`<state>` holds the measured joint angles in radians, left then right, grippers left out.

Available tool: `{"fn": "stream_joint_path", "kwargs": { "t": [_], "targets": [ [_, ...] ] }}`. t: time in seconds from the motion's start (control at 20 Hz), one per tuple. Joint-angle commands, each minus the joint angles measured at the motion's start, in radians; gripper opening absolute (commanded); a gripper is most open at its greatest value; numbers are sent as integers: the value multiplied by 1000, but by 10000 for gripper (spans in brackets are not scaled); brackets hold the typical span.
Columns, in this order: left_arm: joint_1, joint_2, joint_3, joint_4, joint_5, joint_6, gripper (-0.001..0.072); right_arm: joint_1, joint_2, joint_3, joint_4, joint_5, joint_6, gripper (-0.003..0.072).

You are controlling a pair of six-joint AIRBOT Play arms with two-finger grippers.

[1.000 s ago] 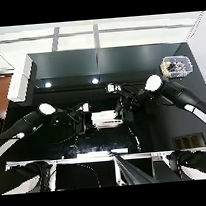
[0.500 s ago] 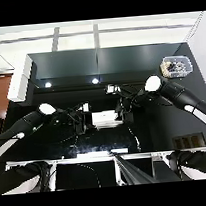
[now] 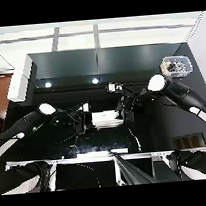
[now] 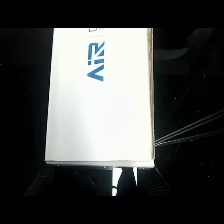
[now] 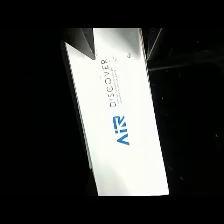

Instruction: Fold the box and place the chain.

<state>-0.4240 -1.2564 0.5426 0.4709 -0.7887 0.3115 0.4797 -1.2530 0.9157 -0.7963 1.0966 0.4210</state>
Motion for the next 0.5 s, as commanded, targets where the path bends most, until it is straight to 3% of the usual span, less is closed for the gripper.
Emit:
{"fn": "stream_joint_path", "kwargs": {
  "t": [0.0, 0.05, 0.1, 0.2, 0.45],
  "targets": [
    [0, -1, 0, 0, 0, 0, 465, -20, 29, 1, 72, 75, 209, 380],
    [0, -1, 0, 0, 0, 0, 465, -35, 31, 1, 99, 129, 322, 248],
    [0, -1, 0, 0, 0, 0, 465, -48, 31, -5, 114, 184, 421, 13],
    [0, -1, 0, 0, 0, 0, 465, -50, 31, -43, 124, 190, 546, 12],
    [0, -1, 0, 0, 0, 0, 465, -29, -10, -163, 384, -94, 611, 12]
  ]
}}
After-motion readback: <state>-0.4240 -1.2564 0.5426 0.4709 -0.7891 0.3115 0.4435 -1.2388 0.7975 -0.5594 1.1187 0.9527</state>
